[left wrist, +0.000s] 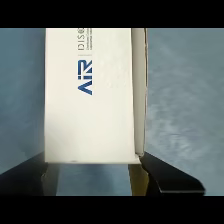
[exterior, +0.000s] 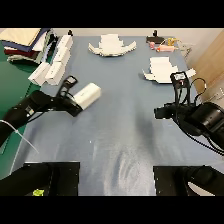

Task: Fold the box.

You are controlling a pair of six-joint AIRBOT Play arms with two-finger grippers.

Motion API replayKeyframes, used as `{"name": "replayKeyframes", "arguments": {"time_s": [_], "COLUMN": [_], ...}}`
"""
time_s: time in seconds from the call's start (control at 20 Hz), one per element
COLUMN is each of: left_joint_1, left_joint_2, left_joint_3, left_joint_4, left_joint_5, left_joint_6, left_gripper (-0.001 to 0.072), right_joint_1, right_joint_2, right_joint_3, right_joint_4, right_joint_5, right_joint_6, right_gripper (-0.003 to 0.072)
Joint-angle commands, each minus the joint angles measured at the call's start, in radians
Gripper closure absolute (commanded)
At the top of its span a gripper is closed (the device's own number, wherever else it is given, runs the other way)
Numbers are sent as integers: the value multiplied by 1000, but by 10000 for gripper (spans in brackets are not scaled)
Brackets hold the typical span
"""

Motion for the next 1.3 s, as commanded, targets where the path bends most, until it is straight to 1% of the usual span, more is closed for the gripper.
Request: {"name": "replayKeyframes", "arguments": {"time_s": [0.0, 0.1, 0.2, 0.35, 0.5, 0.65, 0.75, 0.9, 1.15, 1.25], "left_joint_1": [250, 366, 449, 507, 510, 510, 510, 500, 427, 416], "left_joint_2": [14, 14, 11, -21, -76, -147, -198, -277, -414, -457], "left_joint_3": [3, 3, 3, 4, 13, 50, 89, 164, 307, 355], "left_joint_4": [43, 43, 47, 47, 46, 37, -5, -39, -42, -43], "left_joint_5": [45, 65, 99, 146, 157, 155, 156, 152, 153, 152], "left_joint_6": [-69, -68, -68, -68, -68, -68, -68, -68, -68, -69], "left_gripper": [187, 187, 187, 187, 187, 187, 187, 187, 187, 187], "right_joint_1": [-4, -4, -4, -4, -4, -4, -4, -4, -4, -4], "right_joint_2": [-76, -117, -152, -191, -200, -200, -200, -200, -200, -200], "right_joint_3": [3, 3, 3, 3, 3, 3, 3, 3, 3, 3], "right_joint_4": [47, 64, 77, 94, 99, 92, 87, 87, 87, 88], "right_joint_5": [-5, 11, 47, 107, 134, 135, 136, 137, 159, 158], "right_joint_6": [14, 14, 15, 16, 16, 16, 16, 16, 16, 16], "right_gripper": [681, 682, 682, 682, 682, 682, 682, 681, 681, 682]}}
